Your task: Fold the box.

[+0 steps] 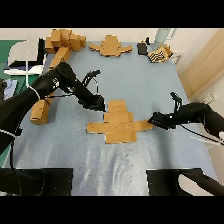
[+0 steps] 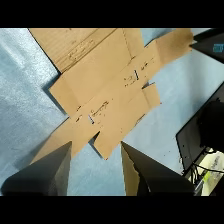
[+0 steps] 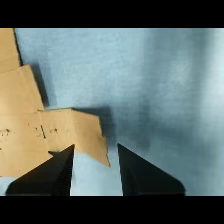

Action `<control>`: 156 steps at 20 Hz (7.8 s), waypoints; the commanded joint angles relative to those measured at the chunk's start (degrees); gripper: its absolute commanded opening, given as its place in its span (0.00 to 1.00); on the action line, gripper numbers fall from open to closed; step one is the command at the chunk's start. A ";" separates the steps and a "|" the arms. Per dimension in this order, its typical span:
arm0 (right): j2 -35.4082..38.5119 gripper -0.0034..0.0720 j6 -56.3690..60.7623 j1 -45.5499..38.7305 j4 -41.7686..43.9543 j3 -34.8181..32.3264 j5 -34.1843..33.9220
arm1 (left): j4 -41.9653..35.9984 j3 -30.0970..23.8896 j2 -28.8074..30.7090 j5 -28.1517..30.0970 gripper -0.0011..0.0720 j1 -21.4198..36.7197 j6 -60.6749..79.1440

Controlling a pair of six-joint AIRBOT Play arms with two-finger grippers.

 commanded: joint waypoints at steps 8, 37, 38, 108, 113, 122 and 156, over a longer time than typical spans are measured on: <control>-15.76 0.44 -16.92 0.20 9.27 5.90 -14.03 | -1.07 0.00 -0.02 -1.70 0.65 0.11 0.28; 8.81 0.05 -19.98 30.05 12.39 -8.81 15.82 | -11.04 -7.32 -10.80 1.99 0.68 11.91 11.98; 8.79 0.05 -19.98 30.05 12.33 -8.81 15.82 | -14.88 -7.30 -11.39 1.77 0.68 11.91 15.19; 7.02 0.40 1.81 12.31 -0.63 7.02 14.51 | -14.82 -21.73 6.56 28.65 0.03 -14.56 70.55; 6.99 0.40 1.81 12.31 -0.66 7.02 14.53 | -14.97 -21.46 5.84 28.33 0.03 -14.38 70.38; 5.66 0.40 1.81 12.31 -0.66 6.95 14.51 | -16.74 -16.11 5.81 15.78 0.03 -10.60 67.17; 5.66 0.05 1.81 12.31 -1.33 6.95 9.51 | -16.41 -16.13 -0.20 14.95 0.03 -10.60 65.64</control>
